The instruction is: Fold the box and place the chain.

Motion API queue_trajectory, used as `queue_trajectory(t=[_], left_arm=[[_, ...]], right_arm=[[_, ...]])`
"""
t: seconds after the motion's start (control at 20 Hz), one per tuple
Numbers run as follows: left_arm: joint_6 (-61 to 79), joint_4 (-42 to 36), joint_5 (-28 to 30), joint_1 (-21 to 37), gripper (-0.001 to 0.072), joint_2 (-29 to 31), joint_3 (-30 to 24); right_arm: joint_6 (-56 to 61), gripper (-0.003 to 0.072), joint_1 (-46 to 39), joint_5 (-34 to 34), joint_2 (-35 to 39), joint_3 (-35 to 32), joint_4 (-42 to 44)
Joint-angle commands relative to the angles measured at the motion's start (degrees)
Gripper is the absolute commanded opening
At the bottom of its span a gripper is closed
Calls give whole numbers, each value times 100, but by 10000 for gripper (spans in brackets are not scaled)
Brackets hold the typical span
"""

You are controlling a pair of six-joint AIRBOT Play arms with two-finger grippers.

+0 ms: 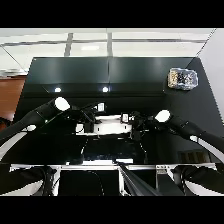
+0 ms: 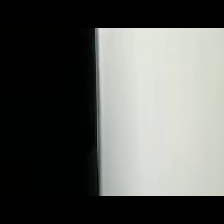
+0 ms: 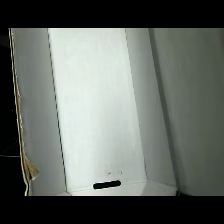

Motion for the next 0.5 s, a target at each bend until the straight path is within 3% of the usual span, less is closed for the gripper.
queue_trajectory(t=[0.0, 0.45], left_arm=[[4, 2, 0, -2, 29, -2, 4], [2, 2, 0, -2, 28, -2, 4]], right_arm=[[-4, 696, 11, 13, -2, 7, -31], [-90, 696, 11, 184, -2, 7, -129]])
